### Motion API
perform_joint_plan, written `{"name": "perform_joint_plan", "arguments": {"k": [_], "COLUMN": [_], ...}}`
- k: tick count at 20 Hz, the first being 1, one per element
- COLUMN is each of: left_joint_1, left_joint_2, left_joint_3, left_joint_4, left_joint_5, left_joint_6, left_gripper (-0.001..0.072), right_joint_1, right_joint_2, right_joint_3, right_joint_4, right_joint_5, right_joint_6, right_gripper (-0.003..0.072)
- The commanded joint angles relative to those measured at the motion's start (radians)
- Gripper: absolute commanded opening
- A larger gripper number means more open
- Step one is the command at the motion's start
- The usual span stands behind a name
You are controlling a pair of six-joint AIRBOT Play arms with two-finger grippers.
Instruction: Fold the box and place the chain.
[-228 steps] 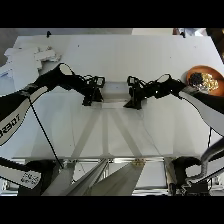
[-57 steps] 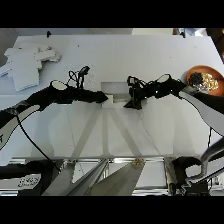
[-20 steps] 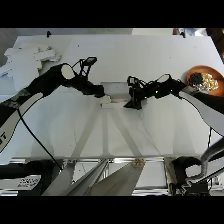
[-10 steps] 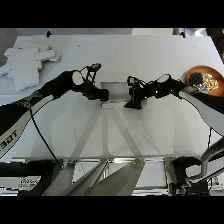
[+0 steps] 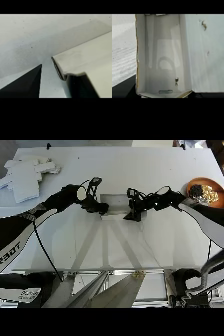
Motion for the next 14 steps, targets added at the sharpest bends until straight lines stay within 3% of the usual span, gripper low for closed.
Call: {"name": "perform_joint_plan", "arguments": {"k": [1,6,14], "left_joint_1": [-0.001,-0.024,-0.117], "left_joint_2": [0.003,0.031,0.023], "left_joint_3": [0.000,0.015,0.044], "left_joint_4": [0.022,0.100,0.207], "left_joint_5": [-0.024,-0.046,-0.123], "left_joint_6": [-0.021,-0.124,-0.293], "left_gripper": [0.0398,0.0352,0.0342], "right_joint_1": [-0.001,-0.001,-0.001], "right_joint_2": [-0.001,-0.001,-0.001], "right_joint_3": [0.000,0.000,0.000], "right_joint_4": [-0.002,-0.002,-0.002], "right_joint_5": [0.002,0.002,0.002], "right_joint_6": [0.000,0.000,0.000], "right_gripper": [0.0375,0.0375,0.0375]}}
